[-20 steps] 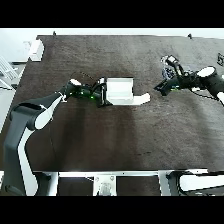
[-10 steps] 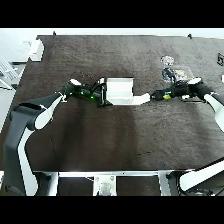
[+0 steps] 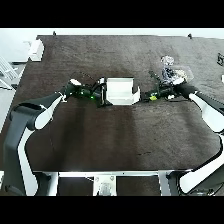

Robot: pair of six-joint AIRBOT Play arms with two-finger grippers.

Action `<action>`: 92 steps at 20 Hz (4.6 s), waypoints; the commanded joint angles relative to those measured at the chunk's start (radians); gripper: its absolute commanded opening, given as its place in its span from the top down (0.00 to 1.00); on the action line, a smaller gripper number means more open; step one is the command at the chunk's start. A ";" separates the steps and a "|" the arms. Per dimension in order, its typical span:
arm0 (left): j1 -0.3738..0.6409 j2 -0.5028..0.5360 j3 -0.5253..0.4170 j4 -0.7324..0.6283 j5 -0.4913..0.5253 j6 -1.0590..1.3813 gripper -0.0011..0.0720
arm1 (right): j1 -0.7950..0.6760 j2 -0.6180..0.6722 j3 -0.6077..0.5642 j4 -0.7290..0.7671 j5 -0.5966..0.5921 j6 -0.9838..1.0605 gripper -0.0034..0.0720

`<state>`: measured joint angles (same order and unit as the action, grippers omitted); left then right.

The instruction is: Fold the box and place the chain.

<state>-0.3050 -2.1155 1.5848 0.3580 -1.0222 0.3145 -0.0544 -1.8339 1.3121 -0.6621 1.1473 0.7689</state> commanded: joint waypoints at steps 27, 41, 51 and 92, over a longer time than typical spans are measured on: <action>0.001 0.001 0.001 0.000 0.000 0.000 0.34 | 0.087 0.065 0.090 -0.075 0.050 0.114 0.28; 0.001 0.001 0.001 0.000 -0.001 0.000 0.34 | 0.233 0.065 0.199 -0.406 -0.019 0.474 0.28; 0.001 0.001 0.001 0.000 -0.011 0.000 0.34 | 0.335 0.065 0.200 -0.720 -0.086 0.790 0.29; 0.001 0.001 0.001 0.000 -0.011 0.000 0.34 | 0.484 0.008 0.280 -1.052 -0.021 1.256 0.31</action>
<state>-0.3042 -2.1155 1.5852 0.3592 -1.0332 0.3183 0.4339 -1.8305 1.5906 -1.7153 1.1217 2.0232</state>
